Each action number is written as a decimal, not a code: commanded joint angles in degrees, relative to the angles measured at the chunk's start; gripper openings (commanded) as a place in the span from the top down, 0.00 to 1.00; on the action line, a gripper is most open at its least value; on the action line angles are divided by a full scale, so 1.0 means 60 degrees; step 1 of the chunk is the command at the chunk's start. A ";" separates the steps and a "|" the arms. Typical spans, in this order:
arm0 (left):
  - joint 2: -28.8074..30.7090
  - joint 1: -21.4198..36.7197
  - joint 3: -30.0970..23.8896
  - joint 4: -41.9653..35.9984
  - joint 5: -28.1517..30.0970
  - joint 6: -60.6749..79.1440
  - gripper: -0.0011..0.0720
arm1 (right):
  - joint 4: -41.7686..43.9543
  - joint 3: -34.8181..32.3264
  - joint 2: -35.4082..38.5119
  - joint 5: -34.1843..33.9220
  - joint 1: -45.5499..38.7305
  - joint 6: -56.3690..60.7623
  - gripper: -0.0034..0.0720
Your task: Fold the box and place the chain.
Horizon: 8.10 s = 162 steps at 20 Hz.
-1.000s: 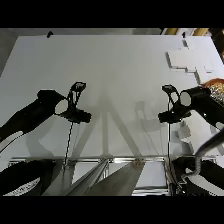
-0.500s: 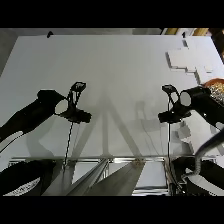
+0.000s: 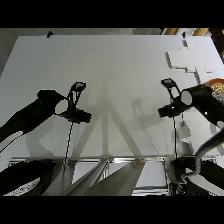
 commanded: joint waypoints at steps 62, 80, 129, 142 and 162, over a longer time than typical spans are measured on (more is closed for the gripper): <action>-0.1479 0.1129 -0.0004 -1.0076 0.3053 0.9446 0.35 | 0.4943 -0.3198 0.4262 -0.1490 -0.0219 -0.3319 0.93; -0.2266 0.3457 0.0000 -1.0877 0.0022 1.3074 0.20 | 0.4914 -0.3198 0.4262 -0.1450 -0.0222 -0.3322 0.93; -0.2954 -0.1344 0.0004 -1.0710 0.4215 1.9963 0.98 | 0.3974 -0.1162 0.6094 0.0317 -0.0229 -0.3603 0.53; -0.2616 -0.1344 0.0004 -1.0127 0.4535 1.9890 0.98 | 0.3931 -0.1162 0.6087 0.0302 -0.0229 -0.3610 0.53; -0.2619 -0.1366 0.0004 -0.8896 0.4401 1.9230 0.97 | 0.3905 -0.1166 0.6087 0.0306 -0.0229 -0.3610 0.53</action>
